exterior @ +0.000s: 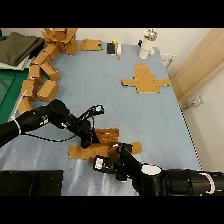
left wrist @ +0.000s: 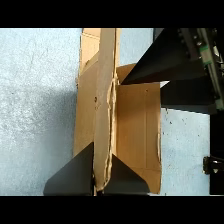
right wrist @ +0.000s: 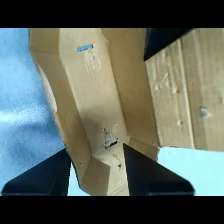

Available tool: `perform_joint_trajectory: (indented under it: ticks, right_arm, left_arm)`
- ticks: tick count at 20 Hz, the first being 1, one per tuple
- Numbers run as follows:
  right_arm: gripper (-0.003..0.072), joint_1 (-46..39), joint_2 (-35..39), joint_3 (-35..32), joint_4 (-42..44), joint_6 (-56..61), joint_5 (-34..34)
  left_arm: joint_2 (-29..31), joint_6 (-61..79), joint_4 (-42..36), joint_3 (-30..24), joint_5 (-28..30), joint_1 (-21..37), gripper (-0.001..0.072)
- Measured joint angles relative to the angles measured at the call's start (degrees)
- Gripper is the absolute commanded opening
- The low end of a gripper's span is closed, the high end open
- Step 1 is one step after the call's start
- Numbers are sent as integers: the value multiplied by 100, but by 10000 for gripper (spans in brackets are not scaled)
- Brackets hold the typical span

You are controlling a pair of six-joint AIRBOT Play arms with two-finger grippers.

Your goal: Fold the box.

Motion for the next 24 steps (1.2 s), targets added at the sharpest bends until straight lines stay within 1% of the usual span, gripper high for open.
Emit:
perform_joint_trajectory:
  ticks: [1,4,7,14,16,18,24]
  right_arm:
    - [716,0,2,4,2,4,0]
    - [716,-116,61,11,46,83,4]
    - [716,-459,258,-44,275,57,31]
    - [717,-1342,1182,-525,1067,-1272,697]
    - [717,-1646,1333,-584,1394,-1906,835]
    - [717,-2033,1390,-610,1902,-2699,973]
    - [716,-3565,1353,-638,4094,-5718,1139]
  left_arm:
    - [0,0,0,0,0,0,12]
    - [0,0,0,0,-2,0,12]
    - [0,0,0,0,0,0,11]
    - [0,0,0,0,0,0,12]
    - [0,0,0,0,0,0,11]
    - [0,0,0,0,0,0,12]
    - [0,0,0,0,0,0,12]
